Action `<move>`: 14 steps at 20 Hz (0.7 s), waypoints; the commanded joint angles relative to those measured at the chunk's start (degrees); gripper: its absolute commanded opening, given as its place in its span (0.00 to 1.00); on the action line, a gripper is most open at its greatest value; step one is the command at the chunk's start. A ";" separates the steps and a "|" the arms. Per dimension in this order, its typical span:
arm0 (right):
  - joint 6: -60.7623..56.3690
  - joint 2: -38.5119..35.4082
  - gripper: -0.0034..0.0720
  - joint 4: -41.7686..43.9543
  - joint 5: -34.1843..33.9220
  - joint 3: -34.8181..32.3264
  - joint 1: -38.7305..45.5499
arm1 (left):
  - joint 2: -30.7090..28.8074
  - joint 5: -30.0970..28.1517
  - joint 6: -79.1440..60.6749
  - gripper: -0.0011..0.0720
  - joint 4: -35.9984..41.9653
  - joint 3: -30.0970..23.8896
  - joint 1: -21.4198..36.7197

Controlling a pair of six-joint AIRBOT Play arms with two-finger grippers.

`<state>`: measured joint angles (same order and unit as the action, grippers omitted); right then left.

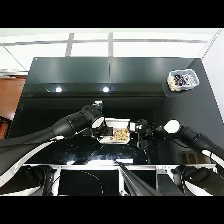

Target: Fold the box and place the chain.

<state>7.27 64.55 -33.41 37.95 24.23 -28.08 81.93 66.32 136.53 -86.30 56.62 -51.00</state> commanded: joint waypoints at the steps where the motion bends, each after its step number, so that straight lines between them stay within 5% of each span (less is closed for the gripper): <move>1: -0.13 0.90 0.98 -0.28 -1.44 0.11 -0.79 | 0.04 0.00 0.00 0.06 0.00 0.02 0.02; 3: -0.20 0.90 0.98 -0.24 -2.03 0.11 -0.79 | 0.04 0.00 0.00 0.06 0.00 0.02 0.02; 4: -0.20 0.90 0.83 -0.26 -2.14 0.11 -0.79 | 0.04 0.00 0.00 0.06 0.00 0.02 0.02; 7: -0.22 0.90 0.74 -0.28 -2.16 0.11 -0.79 | 0.04 0.00 0.00 0.06 0.00 0.02 0.02; 8: -0.44 0.90 0.56 -0.66 -2.16 0.11 -0.79 | 0.04 0.00 0.00 0.06 0.00 0.02 0.02; 9: -1.38 0.90 0.52 -1.20 -2.19 0.11 -0.79 | 0.04 0.00 0.00 0.06 0.00 0.02 0.02; 12: -2.21 0.90 0.52 -1.20 -2.14 0.11 -0.79 | 0.04 -0.02 0.00 0.06 0.00 0.02 0.02; 14: -2.49 0.85 0.22 -2.21 -2.05 0.11 -0.79 | 0.04 -0.02 0.00 0.06 0.00 0.02 0.02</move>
<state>5.32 65.41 -34.46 35.81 24.32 -28.80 81.93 66.52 136.53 -86.35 56.62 -51.00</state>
